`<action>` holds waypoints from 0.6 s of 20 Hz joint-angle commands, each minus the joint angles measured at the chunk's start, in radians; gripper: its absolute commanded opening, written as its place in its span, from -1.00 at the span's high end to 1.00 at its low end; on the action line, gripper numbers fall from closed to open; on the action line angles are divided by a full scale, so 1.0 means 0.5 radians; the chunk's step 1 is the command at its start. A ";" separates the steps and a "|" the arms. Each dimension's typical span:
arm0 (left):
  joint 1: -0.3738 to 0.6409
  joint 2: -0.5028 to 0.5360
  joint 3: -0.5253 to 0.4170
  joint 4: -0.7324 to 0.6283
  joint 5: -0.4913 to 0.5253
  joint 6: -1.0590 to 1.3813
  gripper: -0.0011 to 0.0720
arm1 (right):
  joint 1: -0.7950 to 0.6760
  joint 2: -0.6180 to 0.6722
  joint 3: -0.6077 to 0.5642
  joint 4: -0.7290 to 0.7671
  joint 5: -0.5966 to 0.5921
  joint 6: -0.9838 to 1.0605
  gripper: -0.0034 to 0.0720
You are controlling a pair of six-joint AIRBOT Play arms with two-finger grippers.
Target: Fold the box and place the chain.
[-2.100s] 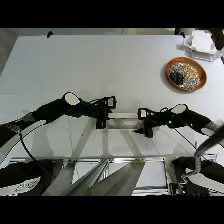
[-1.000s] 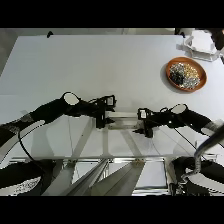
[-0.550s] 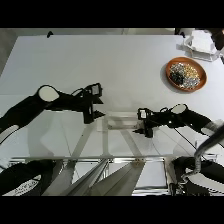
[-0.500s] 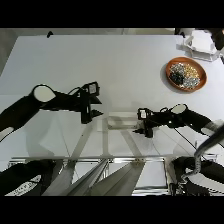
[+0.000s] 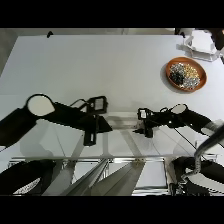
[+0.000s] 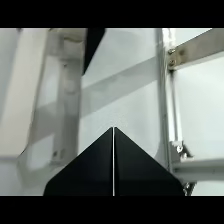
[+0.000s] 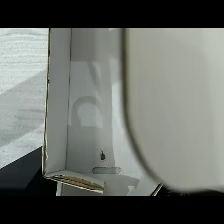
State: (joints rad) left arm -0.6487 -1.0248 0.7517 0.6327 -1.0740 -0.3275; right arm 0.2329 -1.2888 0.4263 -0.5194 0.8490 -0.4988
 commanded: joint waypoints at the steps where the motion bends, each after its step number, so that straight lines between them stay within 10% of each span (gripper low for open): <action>1: -0.242 -0.248 -0.001 -0.098 0.316 0.037 0.96 | -0.001 0.002 -0.002 0.002 0.000 0.001 -0.16; 8: -0.195 -0.555 -0.001 -0.838 1.376 0.242 0.96 | -0.001 0.002 -0.002 0.002 0.000 0.001 -0.16; 12: -0.166 -0.622 -0.001 -0.931 1.514 0.223 0.97 | -0.001 0.002 -0.002 0.002 0.001 0.001 -0.16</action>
